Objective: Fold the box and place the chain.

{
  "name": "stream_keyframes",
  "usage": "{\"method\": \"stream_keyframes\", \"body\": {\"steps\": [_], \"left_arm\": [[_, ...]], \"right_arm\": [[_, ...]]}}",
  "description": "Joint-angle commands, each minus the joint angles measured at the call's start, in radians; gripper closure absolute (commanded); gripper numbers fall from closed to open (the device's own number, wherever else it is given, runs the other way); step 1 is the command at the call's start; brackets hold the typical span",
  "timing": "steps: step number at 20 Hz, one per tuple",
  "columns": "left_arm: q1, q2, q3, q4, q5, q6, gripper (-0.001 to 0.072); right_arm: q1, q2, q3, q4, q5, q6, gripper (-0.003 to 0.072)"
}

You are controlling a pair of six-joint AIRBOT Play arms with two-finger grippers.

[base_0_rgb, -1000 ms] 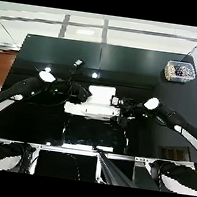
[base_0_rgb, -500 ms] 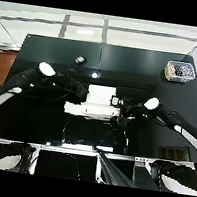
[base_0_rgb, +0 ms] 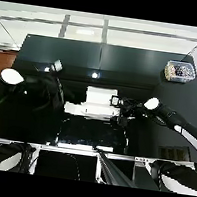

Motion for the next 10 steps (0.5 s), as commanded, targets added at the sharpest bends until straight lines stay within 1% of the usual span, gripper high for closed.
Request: {"method": "stream_keyframes", "body": {"steps": [1, 2, 3, 6, 10], "left_arm": [[-0.043, -0.019, -0.078, 0.083, 0.003, 0.279, -0.0011], [-0.065, -0.044, -0.076, 0.095, 0.072, 0.279, -0.0006], [-0.081, -0.077, -0.066, 0.099, 0.088, 0.280, -0.0005], [-0.125, -0.186, -0.014, 0.109, 0.082, 0.388, -0.0003], [-0.183, -0.275, 0.045, 0.077, 0.102, 0.430, -0.0002]], "right_arm": [[0.001, 0.000, 0.001, 0.000, 0.000, 0.000, 0.0549], [0.001, -0.001, 0.000, 0.000, 0.000, 0.000, 0.0549], [0.001, -0.001, 0.000, 0.000, 0.000, 0.000, 0.0549], [0.001, -0.001, 0.001, 0.000, 0.000, 0.000, 0.0549], [0.001, 0.000, 0.000, 0.000, 0.000, 0.000, 0.0549]]}}
